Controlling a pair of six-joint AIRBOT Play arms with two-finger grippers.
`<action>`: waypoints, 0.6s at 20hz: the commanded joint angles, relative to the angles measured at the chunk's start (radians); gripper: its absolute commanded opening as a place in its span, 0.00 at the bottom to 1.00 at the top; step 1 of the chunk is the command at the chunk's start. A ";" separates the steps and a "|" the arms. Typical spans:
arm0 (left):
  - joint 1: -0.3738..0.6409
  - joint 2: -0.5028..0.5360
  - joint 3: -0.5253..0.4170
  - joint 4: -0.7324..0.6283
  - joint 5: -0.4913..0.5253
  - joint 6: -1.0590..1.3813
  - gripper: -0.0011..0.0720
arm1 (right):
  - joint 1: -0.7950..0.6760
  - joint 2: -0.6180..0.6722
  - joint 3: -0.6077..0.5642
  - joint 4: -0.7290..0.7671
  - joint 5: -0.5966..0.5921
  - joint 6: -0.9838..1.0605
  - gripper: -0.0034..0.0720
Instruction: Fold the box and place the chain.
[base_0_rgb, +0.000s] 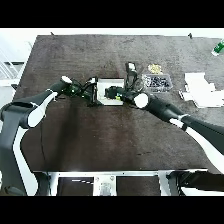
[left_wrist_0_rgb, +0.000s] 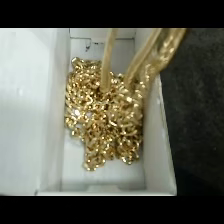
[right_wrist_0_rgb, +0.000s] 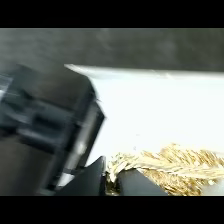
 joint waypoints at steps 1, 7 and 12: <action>0.001 0.000 0.000 0.000 0.000 0.000 0.74 | -0.025 -0.080 0.000 0.013 -0.027 0.005 0.52; 0.001 0.000 0.000 0.000 0.000 0.000 0.74 | -0.142 0.123 -0.044 -0.030 0.022 0.004 0.60; 0.000 0.000 0.000 0.000 0.000 0.000 0.74 | -0.316 0.296 -0.238 -0.054 0.020 0.031 0.60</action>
